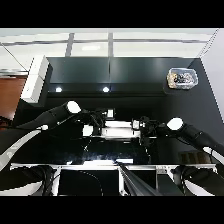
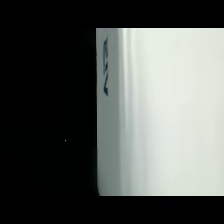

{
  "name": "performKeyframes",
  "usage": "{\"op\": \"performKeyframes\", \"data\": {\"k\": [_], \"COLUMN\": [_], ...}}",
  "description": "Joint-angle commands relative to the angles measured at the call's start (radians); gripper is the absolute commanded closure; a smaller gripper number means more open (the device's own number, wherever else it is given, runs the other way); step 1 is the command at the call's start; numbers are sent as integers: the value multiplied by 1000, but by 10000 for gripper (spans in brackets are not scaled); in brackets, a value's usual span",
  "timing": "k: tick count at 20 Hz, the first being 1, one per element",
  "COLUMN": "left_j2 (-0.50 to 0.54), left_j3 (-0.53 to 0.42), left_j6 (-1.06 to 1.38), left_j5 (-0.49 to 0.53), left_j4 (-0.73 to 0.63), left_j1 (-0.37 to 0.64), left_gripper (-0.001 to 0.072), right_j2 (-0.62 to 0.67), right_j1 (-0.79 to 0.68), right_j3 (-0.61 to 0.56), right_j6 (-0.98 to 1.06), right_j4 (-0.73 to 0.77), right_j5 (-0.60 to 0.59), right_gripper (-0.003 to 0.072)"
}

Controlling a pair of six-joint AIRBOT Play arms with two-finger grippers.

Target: Fold the box and place the chain.

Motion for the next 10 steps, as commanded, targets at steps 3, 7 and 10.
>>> {"op": "performKeyframes", "data": {"k": [3, 7, 10], "left_j2": [1, 1, 1], "left_j3": [0, 0, 1], "left_j6": [-1, -1, -1], "left_j5": [-1, -1, -1], "left_j4": [-1, -1, -1], "left_j1": [0, 0, 0], "left_gripper": [684, 684, 683], "right_j2": [0, 0, 0], "right_j1": [0, 0, 0], "right_j3": [0, 0, 0], "right_j6": [3, 3, 3], "right_j4": [-2, -2, -2], "right_j5": [-7, -7, -7], "right_gripper": [50, 161, 247]}}
